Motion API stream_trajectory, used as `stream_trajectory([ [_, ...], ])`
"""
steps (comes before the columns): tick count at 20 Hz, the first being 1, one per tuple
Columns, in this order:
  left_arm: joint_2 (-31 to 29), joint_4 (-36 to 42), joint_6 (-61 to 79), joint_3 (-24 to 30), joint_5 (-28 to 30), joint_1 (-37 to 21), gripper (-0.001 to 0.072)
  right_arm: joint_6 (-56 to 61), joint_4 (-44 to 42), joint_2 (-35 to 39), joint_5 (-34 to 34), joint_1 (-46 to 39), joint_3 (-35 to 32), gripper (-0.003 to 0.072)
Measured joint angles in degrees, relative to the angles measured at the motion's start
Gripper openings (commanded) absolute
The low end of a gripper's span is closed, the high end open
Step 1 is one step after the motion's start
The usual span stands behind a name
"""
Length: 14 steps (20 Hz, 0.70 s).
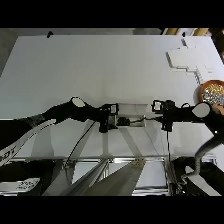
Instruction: Fold the box and place the chain.
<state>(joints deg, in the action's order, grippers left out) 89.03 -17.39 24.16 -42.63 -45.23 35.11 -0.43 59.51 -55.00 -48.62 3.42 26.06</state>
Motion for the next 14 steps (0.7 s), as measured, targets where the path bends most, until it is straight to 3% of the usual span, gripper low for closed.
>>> stream_trajectory([
  [5,0.0,0.0,0.0,0.0,0.0,0.0,0.0082,0.0,1.7,-4.9,2.3,0.9,0.0,0.0216],
  [8,0.0,0.0,0.0,0.0,0.0,0.0,0.0082,-0.1,2.6,-7.0,3.2,2.1,0.0,0.0084],
  [11,0.0,0.0,0.0,0.0,0.0,0.0,0.0082,-0.1,3.6,-7.7,3.1,2.8,0.1,0.0021],
  [14,0.0,0.0,0.0,0.0,0.0,0.0,0.0082,0.0,4.2,-7.1,3.5,3.0,0.0,0.0021],
])
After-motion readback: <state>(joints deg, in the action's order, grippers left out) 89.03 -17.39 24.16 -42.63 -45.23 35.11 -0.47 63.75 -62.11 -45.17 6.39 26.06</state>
